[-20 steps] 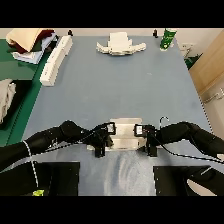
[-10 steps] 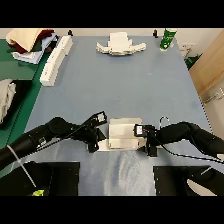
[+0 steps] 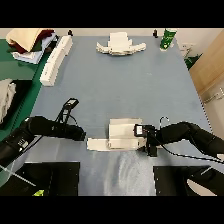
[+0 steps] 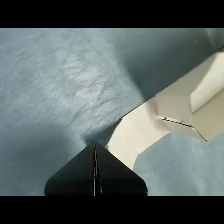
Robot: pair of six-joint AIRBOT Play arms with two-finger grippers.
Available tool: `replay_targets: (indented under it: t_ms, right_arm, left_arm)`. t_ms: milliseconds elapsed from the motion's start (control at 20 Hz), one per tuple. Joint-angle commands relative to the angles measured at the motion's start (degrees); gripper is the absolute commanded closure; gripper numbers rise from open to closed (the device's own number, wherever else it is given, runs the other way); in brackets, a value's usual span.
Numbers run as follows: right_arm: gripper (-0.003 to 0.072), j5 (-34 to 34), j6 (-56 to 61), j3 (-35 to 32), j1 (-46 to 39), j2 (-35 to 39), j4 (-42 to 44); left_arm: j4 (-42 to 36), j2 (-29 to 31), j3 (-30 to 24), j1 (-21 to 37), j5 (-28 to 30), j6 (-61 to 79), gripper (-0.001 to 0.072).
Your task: Fold the box.
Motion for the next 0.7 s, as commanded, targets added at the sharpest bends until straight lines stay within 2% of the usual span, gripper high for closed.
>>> replay_targets:
  t_ms: [0, 200, 400, 550, 650]
  right_arm:
    - [0.0173, 0.0, 0.0, 0.0, 0.0, 0.0, 0.0]
    - [0.0173, 0.0, 0.0, 0.0, 0.0, 0.0, 0.0]
    - [0.0172, 0.0, 0.0, 0.0, 0.0, 0.0, 0.0]
    - [0.0173, 0.0, 0.0, 0.0, 0.0, 0.0, 0.0]
    - [0.0173, 0.0, 0.0, 0.0, 0.0, 0.0, 0.0]
  left_arm:
    - [3.4, -1.7, 0.0, 3.9, -4.5, -11.7, 0.0695]
    - [-5.6, -7.3, 0.0, 3.0, -4.9, -8.9, 0.0695]
    - [-8.0, -11.1, -0.7, -5.8, -0.8, -10.4, 0.0696]
    - [-10.1, -11.1, -1.7, -12.9, 4.5, -12.9, 0.0696]
    - [-11.9, -11.1, -1.6, -15.3, 6.8, -13.3, 0.0697]
